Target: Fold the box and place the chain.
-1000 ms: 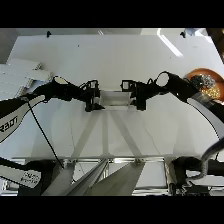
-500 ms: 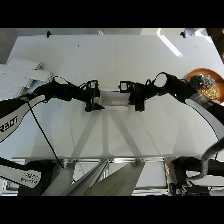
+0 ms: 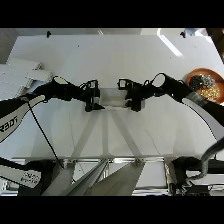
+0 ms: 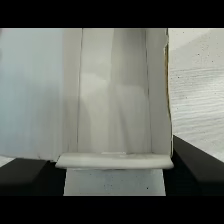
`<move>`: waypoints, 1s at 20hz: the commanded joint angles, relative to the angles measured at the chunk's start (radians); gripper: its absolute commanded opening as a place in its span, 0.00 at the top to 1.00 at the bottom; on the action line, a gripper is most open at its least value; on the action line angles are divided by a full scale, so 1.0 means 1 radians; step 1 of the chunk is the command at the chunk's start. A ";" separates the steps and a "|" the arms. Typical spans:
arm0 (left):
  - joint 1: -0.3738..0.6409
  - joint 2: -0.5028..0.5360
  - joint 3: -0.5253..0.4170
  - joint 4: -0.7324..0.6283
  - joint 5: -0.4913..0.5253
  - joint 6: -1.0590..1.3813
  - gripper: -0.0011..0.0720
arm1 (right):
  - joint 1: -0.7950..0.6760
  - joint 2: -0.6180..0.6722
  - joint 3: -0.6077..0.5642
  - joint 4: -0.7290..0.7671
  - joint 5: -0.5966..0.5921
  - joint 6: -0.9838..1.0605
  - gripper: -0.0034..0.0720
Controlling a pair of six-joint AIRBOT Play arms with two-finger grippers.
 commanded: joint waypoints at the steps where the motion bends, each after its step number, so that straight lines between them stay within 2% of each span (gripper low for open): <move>1: 0.000 0.000 0.000 0.000 0.000 0.001 0.47 | 0.001 -0.018 0.000 0.046 -0.007 0.002 0.41; 2: 0.000 0.000 0.000 0.000 0.000 0.001 0.47 | 0.001 -0.018 0.000 0.046 -0.007 0.002 0.42; 3: 0.000 0.000 0.000 0.000 0.000 0.001 0.47 | 0.001 -0.018 0.000 0.045 -0.006 0.009 0.47; 5: 0.000 0.000 0.000 0.000 0.000 0.001 0.47 | 0.001 -0.018 0.000 0.045 0.005 0.041 0.75; 6: 0.000 0.000 0.000 0.000 0.000 0.001 0.47 | 0.001 -0.017 0.000 0.045 0.013 0.062 0.82; 10: 0.000 0.000 0.000 0.000 0.000 0.001 0.47 | 0.005 0.010 0.000 0.048 0.019 0.138 0.84; 11: 0.000 0.000 0.000 0.000 0.000 0.001 0.47 | 0.005 0.025 0.000 0.056 0.020 0.141 0.88; 16: 0.000 0.000 0.000 0.000 0.000 0.001 0.47 | 0.005 0.147 0.000 0.069 0.058 0.147 0.90; 20: 0.000 0.000 0.000 0.000 0.000 0.001 0.47 | 0.004 0.259 0.000 0.003 0.121 0.341 0.94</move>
